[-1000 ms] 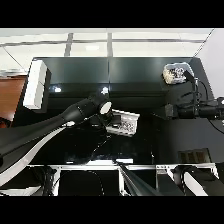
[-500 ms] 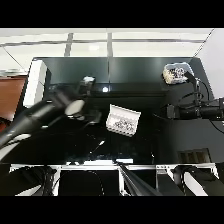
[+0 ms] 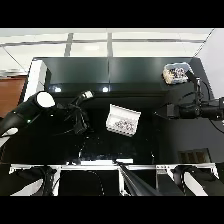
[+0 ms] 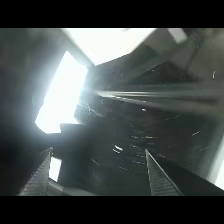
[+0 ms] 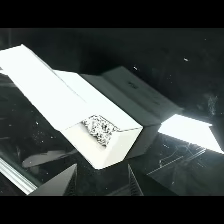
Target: Fold the box and place the chain.
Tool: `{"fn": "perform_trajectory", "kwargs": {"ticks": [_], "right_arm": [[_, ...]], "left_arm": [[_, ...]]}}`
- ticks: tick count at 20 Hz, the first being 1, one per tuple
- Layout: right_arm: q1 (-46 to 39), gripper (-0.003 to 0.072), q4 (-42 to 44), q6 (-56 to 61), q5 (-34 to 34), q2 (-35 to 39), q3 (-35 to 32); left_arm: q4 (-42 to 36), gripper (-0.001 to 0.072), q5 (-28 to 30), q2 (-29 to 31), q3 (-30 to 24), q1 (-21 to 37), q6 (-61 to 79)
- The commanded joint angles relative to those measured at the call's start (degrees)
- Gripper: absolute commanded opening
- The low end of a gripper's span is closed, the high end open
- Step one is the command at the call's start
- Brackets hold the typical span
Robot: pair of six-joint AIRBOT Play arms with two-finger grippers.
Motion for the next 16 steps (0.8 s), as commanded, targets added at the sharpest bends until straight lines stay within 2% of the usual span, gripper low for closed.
{"fn": "perform_trajectory", "kwargs": {"ticks": [1, 4, 7, 12, 16], "right_arm": [[0.0, 0.0384, 0.1, 1.8, -0.1, 0.0, 0.1], [0.0, 0.0384, 0.2, 1.7, -0.2, 0.0, 0.1], [0.0, 0.0384, 0.2, 2.0, -1.2, 0.0, 0.1], [0.0, 0.0384, 0.2, 2.2, -2.9, 0.0, 0.1], [0.0, 0.0384, 0.2, 2.2, -2.8, 0.0, 0.1]], "left_arm": [[-4.5, 0.0712, 8.3, -5.9, -0.3, 1.0, 30.0], [-10.3, 0.0711, 5.2, -12.6, 4.3, 3.0, 36.2], [-13.2, 0.0711, 5.1, -16.0, 7.5, 2.6, 37.0], [-13.6, 0.0711, 4.6, -16.9, 7.9, -2.9, 38.3], [-13.3, 0.071, 7.9, -16.9, 7.9, -4.9, 38.7]]}}
